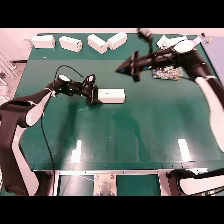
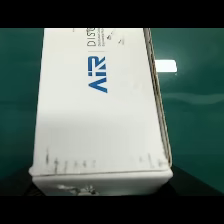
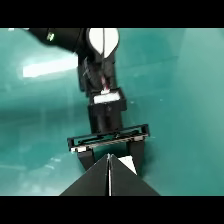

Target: Fold the box and place the chain.

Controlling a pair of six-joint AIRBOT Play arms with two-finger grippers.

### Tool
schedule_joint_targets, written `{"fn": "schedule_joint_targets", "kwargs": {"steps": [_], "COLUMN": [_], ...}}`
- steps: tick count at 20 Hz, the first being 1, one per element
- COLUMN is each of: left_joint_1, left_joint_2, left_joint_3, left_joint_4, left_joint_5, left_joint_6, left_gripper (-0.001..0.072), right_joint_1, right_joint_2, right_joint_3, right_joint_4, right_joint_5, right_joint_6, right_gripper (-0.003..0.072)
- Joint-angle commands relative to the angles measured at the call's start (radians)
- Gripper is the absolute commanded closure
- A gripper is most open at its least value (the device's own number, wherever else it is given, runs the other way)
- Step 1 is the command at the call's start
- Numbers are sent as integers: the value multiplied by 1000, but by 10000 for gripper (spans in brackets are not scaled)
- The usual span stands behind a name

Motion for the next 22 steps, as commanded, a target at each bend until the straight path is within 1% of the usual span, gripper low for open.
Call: {"fn": "schedule_joint_targets", "kwargs": {"steps": [1, 5, 6, 7, 8, 11, 16, 18, 19, 22], "left_joint_1": [0, 0, 0, 2, 3, 11, 64, 96, 111, 163], "left_joint_2": [0, 0, 0, 3, 9, 46, 162, 234, 278, 424], "left_joint_3": [1, 0, 1, 0, 1, 2, -5, -45, -77, -214], "left_joint_4": [-42, -50, -53, -44, -45, -44, -37, -32, -29, -19], "left_joint_5": [3, -10, -11, -23, -23, -2, 51, 100, 140, 262], "left_joint_6": [2, 1, -6, -48, -55, -177, -330, -371, -388, -438], "left_gripper": [239, 241, 325, 680, 689, 694, 696, 696, 696, 696], "right_joint_1": [-40, -61, -61, -61, -65, -73, -109, -124, -134, -138], "right_joint_2": [91, 131, 134, 135, 135, 138, 150, 150, 150, 150], "right_joint_3": [-50, -143, -159, -169, -175, -175, -175, -175, -175, -175], "right_joint_4": [-2, -5, -4, -5, -5, -5, -23, -23, -22, -23], "right_joint_5": [-2, -2, -2, -2, -2, -2, -2, 2, 2, 2], "right_joint_6": [97, 128, 130, 136, 137, 161, 206, 214, 215, 233], "right_gripper": [684, 684, 684, 684, 684, 684, 684, 684, 684, 684]}}
